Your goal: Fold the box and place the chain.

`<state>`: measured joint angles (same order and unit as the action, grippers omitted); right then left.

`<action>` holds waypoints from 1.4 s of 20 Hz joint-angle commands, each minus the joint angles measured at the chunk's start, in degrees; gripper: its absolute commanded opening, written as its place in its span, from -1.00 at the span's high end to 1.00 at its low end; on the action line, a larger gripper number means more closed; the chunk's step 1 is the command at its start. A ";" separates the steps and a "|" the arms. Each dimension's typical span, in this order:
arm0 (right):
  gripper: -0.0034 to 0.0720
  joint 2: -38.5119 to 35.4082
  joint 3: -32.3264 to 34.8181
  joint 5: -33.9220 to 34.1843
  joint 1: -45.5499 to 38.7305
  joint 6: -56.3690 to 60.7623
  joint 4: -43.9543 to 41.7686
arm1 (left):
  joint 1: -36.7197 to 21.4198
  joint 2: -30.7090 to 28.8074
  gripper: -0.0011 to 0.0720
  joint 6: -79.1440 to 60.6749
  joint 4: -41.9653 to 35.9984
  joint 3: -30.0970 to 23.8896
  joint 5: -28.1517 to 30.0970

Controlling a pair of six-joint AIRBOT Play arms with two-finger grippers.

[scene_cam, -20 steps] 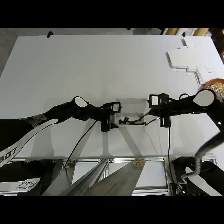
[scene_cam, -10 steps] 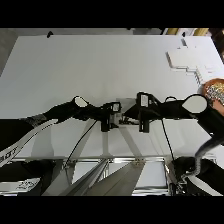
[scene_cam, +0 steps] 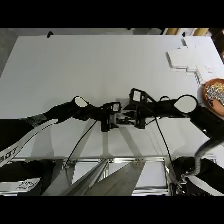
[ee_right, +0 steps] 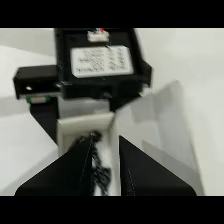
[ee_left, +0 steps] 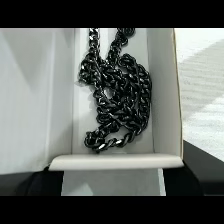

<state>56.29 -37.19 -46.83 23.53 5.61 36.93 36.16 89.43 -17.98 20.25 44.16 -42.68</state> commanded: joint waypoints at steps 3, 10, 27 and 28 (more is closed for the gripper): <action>0.40 -5.49 0.00 -8.70 -16.28 -1.38 12.26 | 0.00 0.02 0.18 -0.02 0.00 -0.02 0.02; 0.11 5.44 0.04 -7.41 -20.37 -3.21 28.98 | 0.00 0.02 0.18 -0.02 0.02 -0.02 0.04; 0.87 15.52 0.07 -8.57 -15.72 -12.13 26.95 | 0.00 0.02 0.18 -0.02 0.00 -0.02 0.00; 0.87 14.45 0.07 -9.27 -15.80 -12.09 27.41 | 0.00 0.02 0.18 -0.02 0.00 -0.02 0.02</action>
<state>71.79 -37.15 -54.50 7.60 -6.33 63.90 36.16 89.43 -17.98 20.25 44.16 -42.65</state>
